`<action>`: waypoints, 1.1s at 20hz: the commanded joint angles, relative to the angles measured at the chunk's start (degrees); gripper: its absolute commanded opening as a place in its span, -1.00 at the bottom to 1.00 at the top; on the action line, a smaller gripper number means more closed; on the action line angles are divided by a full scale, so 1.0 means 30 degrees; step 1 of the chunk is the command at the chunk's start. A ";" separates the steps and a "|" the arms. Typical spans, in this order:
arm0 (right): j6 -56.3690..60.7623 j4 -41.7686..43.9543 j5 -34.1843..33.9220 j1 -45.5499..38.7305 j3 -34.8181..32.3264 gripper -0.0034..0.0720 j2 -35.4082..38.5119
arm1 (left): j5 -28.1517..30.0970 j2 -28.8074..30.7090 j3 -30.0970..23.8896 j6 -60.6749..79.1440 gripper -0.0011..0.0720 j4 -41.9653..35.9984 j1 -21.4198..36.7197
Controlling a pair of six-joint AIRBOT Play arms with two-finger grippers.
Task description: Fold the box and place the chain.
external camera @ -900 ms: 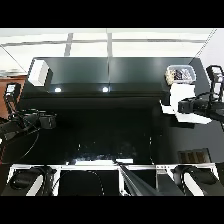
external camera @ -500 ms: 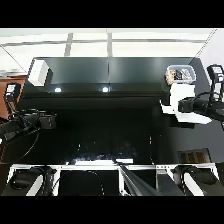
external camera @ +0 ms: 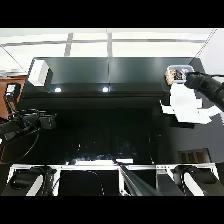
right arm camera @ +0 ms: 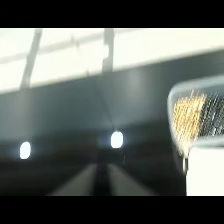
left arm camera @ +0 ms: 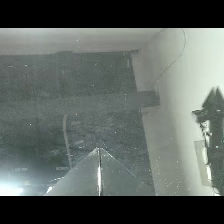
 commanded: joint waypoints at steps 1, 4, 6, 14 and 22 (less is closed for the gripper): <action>-0.0015 -0.0087 -0.1450 -0.0561 0.0000 1.00 -0.1188 | 0.0160 0.0007 -0.0015 0.0007 -0.90 -0.0022 -0.0015; 0.1115 -0.3672 0.1384 -0.3577 0.0765 1.00 -0.3934 | 0.1741 0.0007 -0.0015 0.0015 -0.90 -0.0066 -0.0015; 0.3016 -0.4809 0.3388 -0.7380 0.2594 1.00 -0.6470 | 0.2506 0.0007 -0.0015 0.0015 -0.90 -0.0066 -0.0015; -0.2754 -0.4743 1.4928 -1.5402 1.1293 0.99 -1.6123 | 0.1239 -0.4029 0.0313 -0.0036 0.97 -0.0692 -0.0022; -0.8371 -0.3548 1.5956 -1.3442 1.3092 0.04 -1.9183 | 0.1005 -0.8488 0.1800 -0.0029 0.97 -0.1282 -0.0015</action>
